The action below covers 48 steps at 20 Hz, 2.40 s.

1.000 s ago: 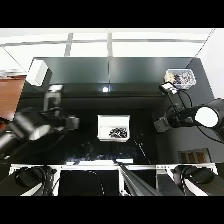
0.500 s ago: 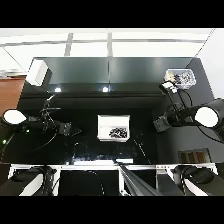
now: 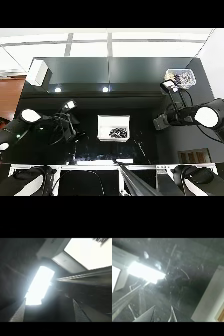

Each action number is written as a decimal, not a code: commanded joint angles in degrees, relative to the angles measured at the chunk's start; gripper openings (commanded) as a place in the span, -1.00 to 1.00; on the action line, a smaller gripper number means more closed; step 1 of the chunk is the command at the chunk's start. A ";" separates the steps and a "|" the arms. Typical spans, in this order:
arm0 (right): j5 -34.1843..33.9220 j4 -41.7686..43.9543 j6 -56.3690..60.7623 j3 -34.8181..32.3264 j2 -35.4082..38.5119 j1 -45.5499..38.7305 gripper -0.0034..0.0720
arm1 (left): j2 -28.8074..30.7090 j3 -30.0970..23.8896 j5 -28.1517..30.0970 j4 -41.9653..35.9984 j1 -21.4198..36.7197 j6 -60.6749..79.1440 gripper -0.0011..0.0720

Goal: Fold the box and place the chain.

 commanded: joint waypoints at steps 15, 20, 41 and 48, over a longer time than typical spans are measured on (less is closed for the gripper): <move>-6.29 3.37 4.11 -0.02 0.04 -0.02 -0.07 | -11.56 4.42 3.45 -14.14 -15.74 25.73 0.98; -6.34 3.32 4.72 -0.02 0.04 -0.04 -0.07 | -11.50 4.44 3.17 -9.18 -15.74 24.09 0.98; -22.34 10.97 7.65 -7.61 -2.67 -0.02 -0.28 | -11.54 4.44 3.69 -15.15 -17.88 24.44 -0.13; -32.22 34.64 -8.26 1.99 -21.57 -1.97 0.70 | -11.52 4.44 3.69 -15.19 -17.88 24.39 -0.19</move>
